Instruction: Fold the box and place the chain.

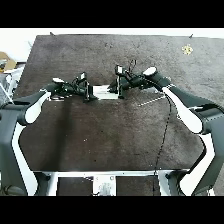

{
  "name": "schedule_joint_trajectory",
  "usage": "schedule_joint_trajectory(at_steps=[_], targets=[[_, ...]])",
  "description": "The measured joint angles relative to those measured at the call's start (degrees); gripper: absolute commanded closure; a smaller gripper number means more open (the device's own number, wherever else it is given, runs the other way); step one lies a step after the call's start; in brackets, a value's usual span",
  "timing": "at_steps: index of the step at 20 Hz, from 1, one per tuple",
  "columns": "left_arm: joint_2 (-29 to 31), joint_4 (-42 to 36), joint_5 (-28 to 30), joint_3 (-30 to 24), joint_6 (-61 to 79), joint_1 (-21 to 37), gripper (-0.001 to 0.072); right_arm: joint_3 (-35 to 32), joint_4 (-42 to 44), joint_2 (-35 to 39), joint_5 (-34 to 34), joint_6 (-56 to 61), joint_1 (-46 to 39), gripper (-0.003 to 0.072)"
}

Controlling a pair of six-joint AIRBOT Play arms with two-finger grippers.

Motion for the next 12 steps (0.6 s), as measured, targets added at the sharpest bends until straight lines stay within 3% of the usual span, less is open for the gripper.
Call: schedule_joint_trajectory(at_steps=[8, 10, 12], targets=[[0.0, 0.0, 0.0, 0.0, 0.0, 0.0, 0.0424, 0.0, 1.6, 0.8, 1.4, 1.1, -0.5, 0.0366], [0.0, 0.0, 0.0, 0.0, -0.1, 0.0, 0.0424, 0.0, 5.2, 1.8, 1.9, 1.1, -0.7, 0.0605], [0.0, 0.0, 0.0, 0.0, -0.1, 0.0, 0.0424, 0.0, 7.8, 2.5, 2.1, 1.2, -0.9, 0.0605]])
